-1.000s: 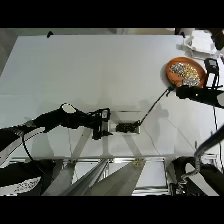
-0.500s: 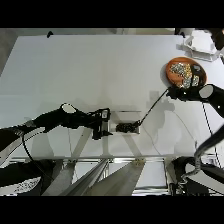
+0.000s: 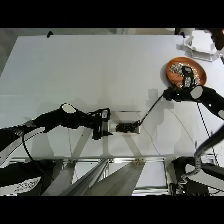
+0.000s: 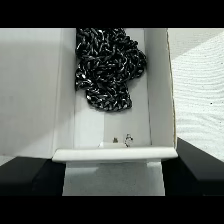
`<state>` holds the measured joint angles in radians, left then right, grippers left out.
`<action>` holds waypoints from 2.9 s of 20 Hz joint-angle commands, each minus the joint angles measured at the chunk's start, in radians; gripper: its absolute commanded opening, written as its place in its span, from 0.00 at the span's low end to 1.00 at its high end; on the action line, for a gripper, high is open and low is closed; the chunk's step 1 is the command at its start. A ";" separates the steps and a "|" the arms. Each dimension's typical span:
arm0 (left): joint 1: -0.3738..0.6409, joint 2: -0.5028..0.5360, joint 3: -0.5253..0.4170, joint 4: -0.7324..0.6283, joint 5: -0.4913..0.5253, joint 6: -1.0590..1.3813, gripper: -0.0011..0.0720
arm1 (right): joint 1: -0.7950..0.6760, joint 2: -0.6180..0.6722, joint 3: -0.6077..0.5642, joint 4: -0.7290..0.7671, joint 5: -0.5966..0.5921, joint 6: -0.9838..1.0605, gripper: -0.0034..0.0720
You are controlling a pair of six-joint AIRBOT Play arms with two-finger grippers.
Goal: Fold the box and place the chain.
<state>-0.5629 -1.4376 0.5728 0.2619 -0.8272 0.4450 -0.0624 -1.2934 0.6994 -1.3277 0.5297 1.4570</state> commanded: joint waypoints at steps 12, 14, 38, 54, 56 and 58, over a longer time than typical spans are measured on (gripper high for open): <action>0.000 0.000 0.001 0.000 0.000 0.000 0.20 | 0.002 -0.055 0.002 -0.056 -0.067 0.042 0.33; 0.000 0.000 0.001 0.000 0.000 0.000 0.20 | 0.002 -0.067 0.002 -0.057 -0.066 0.034 0.16; 0.000 0.000 0.001 0.000 0.000 0.000 0.20 | 0.002 1.048 0.003 0.335 0.363 -0.322 0.06; 0.000 0.000 0.001 0.000 0.000 0.000 0.20 | 0.005 0.954 0.000 1.015 0.631 -0.711 0.06; 0.000 0.000 0.001 0.000 0.001 0.000 0.20 | 0.050 0.877 0.000 1.015 0.695 -0.720 0.06; 0.000 0.000 0.001 0.000 0.000 0.000 0.20 | 0.151 0.801 0.000 1.003 0.732 -0.734 0.06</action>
<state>-0.5629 -1.4376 0.5728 0.2619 -0.8272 0.4454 0.0040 -0.4026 0.6998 -0.3355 1.1957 0.7483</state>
